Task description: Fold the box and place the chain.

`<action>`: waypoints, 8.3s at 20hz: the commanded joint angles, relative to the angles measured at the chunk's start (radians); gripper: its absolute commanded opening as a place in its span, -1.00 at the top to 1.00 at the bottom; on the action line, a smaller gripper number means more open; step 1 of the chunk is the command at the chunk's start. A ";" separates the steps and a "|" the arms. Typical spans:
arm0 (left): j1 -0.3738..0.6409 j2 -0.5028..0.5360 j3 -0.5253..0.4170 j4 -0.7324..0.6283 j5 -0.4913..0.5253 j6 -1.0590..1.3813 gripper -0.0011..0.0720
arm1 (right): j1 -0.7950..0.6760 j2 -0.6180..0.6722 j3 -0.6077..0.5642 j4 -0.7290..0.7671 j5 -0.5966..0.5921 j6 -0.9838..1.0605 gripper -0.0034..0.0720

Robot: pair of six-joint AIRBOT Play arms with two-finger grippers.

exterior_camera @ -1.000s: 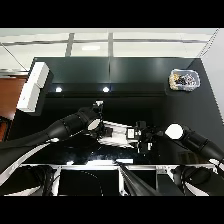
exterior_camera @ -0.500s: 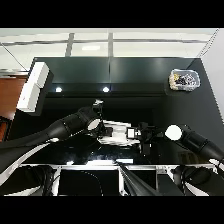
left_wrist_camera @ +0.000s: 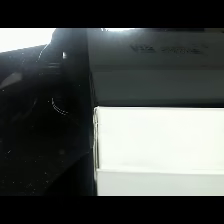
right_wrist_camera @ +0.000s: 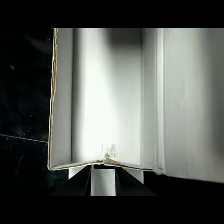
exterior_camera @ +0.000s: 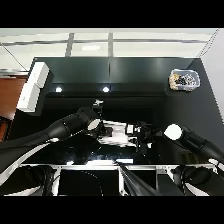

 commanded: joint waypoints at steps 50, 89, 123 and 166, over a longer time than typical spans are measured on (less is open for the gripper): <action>0.002 0.000 0.001 0.000 0.003 0.000 0.89 | -0.662 0.105 -0.146 -0.113 0.341 1.299 0.87; 0.002 0.000 0.001 0.000 0.007 0.000 0.89 | 0.050 -0.100 0.167 -0.256 0.034 1.725 -0.74; 0.002 0.000 0.001 0.000 -0.002 0.000 0.89 | 0.279 -0.383 0.525 -0.724 0.446 2.226 0.19; 0.077 0.000 0.001 -0.008 -0.002 -0.001 0.89 | -0.720 -0.497 0.882 -0.952 0.191 1.841 -1.00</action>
